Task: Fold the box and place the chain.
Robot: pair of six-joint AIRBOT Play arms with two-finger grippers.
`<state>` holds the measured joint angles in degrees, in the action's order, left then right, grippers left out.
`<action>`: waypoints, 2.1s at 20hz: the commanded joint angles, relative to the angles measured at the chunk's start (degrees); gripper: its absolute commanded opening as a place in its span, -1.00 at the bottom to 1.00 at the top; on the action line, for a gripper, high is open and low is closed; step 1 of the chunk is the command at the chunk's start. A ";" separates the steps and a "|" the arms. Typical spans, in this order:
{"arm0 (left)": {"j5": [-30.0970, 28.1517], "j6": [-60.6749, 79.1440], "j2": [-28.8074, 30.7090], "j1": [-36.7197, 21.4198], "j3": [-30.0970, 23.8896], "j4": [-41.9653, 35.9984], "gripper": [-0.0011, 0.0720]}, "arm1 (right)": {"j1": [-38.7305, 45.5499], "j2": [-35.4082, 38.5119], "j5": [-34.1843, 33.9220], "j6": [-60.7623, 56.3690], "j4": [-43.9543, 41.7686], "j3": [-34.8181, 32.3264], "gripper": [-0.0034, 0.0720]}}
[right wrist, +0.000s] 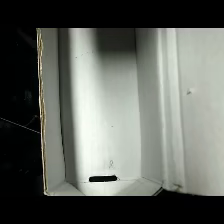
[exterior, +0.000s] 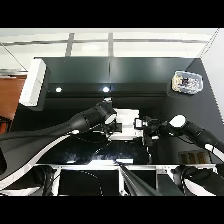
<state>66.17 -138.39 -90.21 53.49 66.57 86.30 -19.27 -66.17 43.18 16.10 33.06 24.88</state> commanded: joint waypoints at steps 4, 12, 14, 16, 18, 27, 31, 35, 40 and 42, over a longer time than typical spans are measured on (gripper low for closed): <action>0.11 0.15 -0.04 -0.04 0.09 0.02 -0.89 | -0.02 -0.02 -0.04 -0.17 -0.02 0.00 0.09; 0.96 0.17 0.02 -0.85 0.11 0.02 -0.89 | 0.00 5.92 5.73 -8.24 8.46 1.99 0.63; 0.90 0.17 0.02 -0.85 0.11 0.00 -0.89 | 0.02 7.82 5.88 -9.14 10.67 2.01 0.63; 0.57 0.15 0.02 -0.87 0.11 0.00 -0.89 | 0.00 7.93 5.88 -10.21 13.38 2.01 0.63; 0.55 0.17 0.02 -0.85 0.11 -0.02 -0.89 | 0.00 7.87 5.64 -10.29 14.01 1.97 0.63; 0.55 0.17 0.02 -0.85 0.11 -0.04 -0.89 | -0.02 5.70 2.95 -10.10 7.78 1.92 0.19; 0.55 0.15 0.02 -0.85 0.11 -0.04 -0.89 | -0.02 5.40 3.34 -10.14 3.48 1.92 -0.48; 0.52 0.15 0.02 -0.85 0.11 -0.04 -0.89 | -0.31 3.17 3.15 -10.12 -3.32 1.92 -0.48; 0.55 0.15 0.02 -0.85 0.11 -0.04 -0.89 | -1.20 0.72 1.73 -11.34 -4.96 1.88 -0.48; 0.52 0.15 0.02 -0.85 0.11 -0.04 -0.89 | -1.20 0.48 1.73 -11.39 -4.96 1.75 -0.48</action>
<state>66.78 -138.23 -90.24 52.66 66.61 86.28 -20.29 -64.90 45.28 5.32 28.99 26.74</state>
